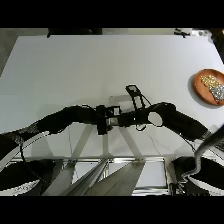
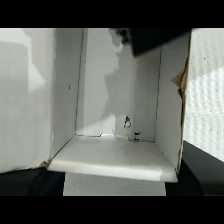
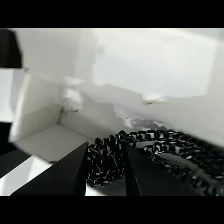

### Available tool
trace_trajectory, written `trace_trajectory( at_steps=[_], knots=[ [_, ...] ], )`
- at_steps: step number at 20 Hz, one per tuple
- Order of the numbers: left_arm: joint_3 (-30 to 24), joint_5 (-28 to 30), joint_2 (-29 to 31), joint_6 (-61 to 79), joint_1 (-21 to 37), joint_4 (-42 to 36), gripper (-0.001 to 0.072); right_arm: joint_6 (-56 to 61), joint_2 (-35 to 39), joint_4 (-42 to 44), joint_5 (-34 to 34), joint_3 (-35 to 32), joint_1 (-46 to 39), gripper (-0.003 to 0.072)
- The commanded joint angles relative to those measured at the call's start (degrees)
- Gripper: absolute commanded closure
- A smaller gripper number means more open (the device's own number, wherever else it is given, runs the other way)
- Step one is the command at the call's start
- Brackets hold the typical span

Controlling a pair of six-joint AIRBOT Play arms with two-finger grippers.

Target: Fold the box and place the chain.

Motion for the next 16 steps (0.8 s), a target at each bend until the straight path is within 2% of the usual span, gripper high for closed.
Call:
trace_trajectory(
  at_steps=[1, 7, 8, 10, 12, 16],
  knots=[
    [0.0, 0.0, 0.0, 0.0, 0.0, 0.0, 0.0627, 1.5, 0.0, -1.8, 0.1, 0.0, -1.7, 0.0600],
    [0.0, 0.0, 0.0, 0.0, 0.0, 0.0, 0.0627, 1.5, -0.1, -2.2, 0.1, 0.0, -2.0, 0.0598],
    [0.0, 0.0, 0.0, 0.0, 0.0, 0.0, 0.0627, 1.5, -0.1, -2.3, 0.1, 0.0, -2.0, 0.0565],
    [0.0, 0.0, 0.0, 0.0, 0.0, 0.0, 0.0627, 1.5, -0.1, -2.3, 0.1, 0.0, -2.0, 0.0445],
    [0.0, 0.0, 0.0, 0.0, 0.0, 0.0, 0.0627, 1.5, 0.0, -2.3, 0.0, 0.0, -2.1, 0.0444],
    [0.0, 0.0, 0.0, 0.0, 0.0, 0.0, 0.0627, 1.5, 1.2, -2.1, 0.4, 0.0, -3.2, 0.0367]
  ],
)
